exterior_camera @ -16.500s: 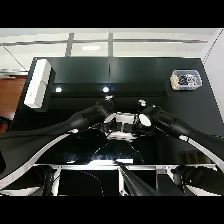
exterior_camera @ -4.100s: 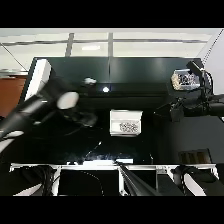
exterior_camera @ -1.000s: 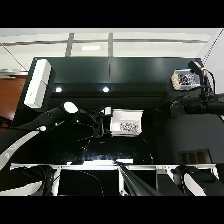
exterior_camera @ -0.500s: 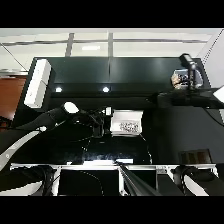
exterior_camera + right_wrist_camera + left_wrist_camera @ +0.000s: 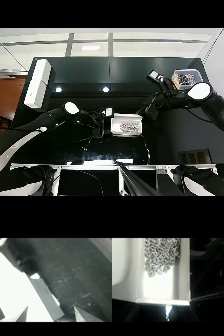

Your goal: Fold the box and place the chain.

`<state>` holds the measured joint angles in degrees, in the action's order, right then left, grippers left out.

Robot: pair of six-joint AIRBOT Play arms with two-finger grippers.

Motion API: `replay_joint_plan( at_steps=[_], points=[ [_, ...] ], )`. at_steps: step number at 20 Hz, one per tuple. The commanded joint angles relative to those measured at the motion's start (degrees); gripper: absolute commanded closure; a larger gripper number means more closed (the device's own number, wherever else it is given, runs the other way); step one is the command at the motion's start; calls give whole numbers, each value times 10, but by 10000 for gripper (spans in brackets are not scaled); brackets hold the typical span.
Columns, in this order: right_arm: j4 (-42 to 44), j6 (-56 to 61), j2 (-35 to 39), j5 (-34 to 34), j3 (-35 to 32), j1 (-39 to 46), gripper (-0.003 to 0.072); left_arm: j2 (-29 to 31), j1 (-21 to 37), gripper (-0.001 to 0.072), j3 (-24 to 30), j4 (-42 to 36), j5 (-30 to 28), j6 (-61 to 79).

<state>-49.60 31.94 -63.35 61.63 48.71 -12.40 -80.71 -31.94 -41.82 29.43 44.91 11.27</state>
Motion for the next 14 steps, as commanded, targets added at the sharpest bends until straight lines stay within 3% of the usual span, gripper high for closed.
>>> replay_joint_plan(
  at_steps=[1, 7, 14],
  points=[
    [1, -48, -4, 41, -12, -2, -16, 0, 0, 302, 0, 1, 0, 0],
    [78, -109, -4, 52, -57, -2, -16, 0, -1, 302, 0, 1, -3, -2],
    [79, -80, -3, 100, -56, -2, -16, 0, -1, 302, 0, 2, -3, -2]
  ],
)
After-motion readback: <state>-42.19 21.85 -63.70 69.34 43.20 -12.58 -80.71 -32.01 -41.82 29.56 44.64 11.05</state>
